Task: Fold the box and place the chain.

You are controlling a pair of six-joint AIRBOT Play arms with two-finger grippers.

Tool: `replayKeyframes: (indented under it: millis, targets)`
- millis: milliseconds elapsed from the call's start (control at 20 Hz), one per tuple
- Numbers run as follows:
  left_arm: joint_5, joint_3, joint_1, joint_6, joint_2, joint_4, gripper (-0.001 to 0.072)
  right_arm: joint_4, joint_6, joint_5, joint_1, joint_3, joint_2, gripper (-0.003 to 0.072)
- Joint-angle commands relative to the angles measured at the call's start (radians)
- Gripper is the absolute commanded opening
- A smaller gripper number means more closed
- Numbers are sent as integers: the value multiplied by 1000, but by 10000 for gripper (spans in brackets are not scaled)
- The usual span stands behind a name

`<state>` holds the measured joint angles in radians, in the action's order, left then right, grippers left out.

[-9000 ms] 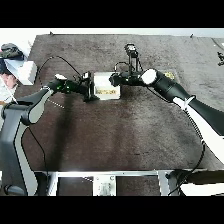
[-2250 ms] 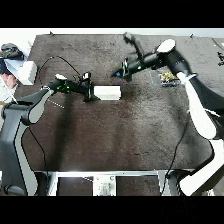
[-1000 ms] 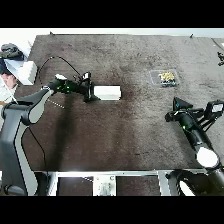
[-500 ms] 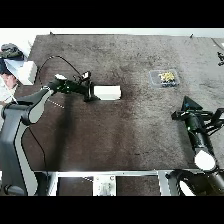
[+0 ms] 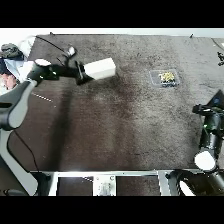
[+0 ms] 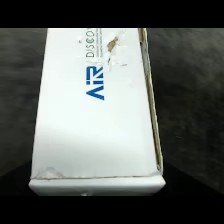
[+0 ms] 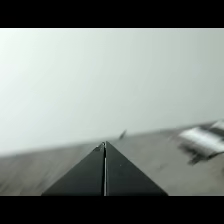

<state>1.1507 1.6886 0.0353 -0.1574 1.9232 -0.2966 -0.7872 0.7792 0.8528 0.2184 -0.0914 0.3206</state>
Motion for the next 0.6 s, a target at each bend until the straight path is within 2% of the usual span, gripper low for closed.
replayKeyframes:
  millis: [0, 150, 300, 400, 550]
  targets:
    - [-123, -35, -86, 204, -146, -4, 6, -2, 0, 216, 1, 1, -1, 14]
    - [-266, -234, -170, 239, -336, -6, 6, -2, 0, 328, 1, 1, -1, 14]
    - [-404, -530, -277, 266, -560, -12, 6, -2, 0, 394, 1, 1, -1, 14]
    - [-510, -704, -384, 383, -686, -11, 6, -2, 0, 406, 1, 1, -1, 14]
    - [-535, -890, -551, 403, -818, -60, 6, -2, 0, 405, 1, 1, -1, 14]
